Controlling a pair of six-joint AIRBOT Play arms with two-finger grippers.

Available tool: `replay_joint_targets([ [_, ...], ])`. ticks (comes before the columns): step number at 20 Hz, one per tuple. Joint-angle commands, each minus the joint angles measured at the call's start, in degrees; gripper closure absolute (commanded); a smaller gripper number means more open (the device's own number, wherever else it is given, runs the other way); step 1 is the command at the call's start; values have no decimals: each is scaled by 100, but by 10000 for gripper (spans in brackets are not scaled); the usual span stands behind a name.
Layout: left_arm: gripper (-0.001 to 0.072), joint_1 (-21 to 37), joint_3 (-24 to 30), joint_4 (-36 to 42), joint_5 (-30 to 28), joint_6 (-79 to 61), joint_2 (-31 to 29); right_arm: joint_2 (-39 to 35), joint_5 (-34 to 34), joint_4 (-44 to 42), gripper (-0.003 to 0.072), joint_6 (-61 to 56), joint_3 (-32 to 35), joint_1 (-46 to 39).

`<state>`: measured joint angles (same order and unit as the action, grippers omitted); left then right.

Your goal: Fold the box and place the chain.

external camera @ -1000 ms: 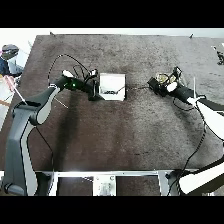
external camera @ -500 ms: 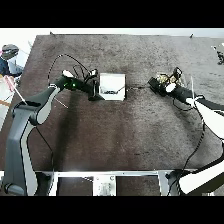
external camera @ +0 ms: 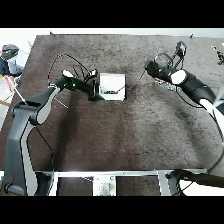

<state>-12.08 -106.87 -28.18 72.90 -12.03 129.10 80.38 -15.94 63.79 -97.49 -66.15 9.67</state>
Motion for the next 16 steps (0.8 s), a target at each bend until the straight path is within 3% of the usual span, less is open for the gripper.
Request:
replay_joint_targets([
  [1, 172, 4, -2, -2, -4, -2, -4, -758, -37, 254, 676, 44, -2, 503],
  [5, 172, 4, -2, -2, -2, -2, -4, -1156, 308, 313, 676, 48, -7, 1113],
  [12, 172, 4, -2, -2, -2, -2, -4, -1069, 944, 332, 676, 42, -289, 1882],
  [16, 172, 4, -2, -2, -2, -2, -4, -807, 678, 334, 676, 42, -286, 1897],
])
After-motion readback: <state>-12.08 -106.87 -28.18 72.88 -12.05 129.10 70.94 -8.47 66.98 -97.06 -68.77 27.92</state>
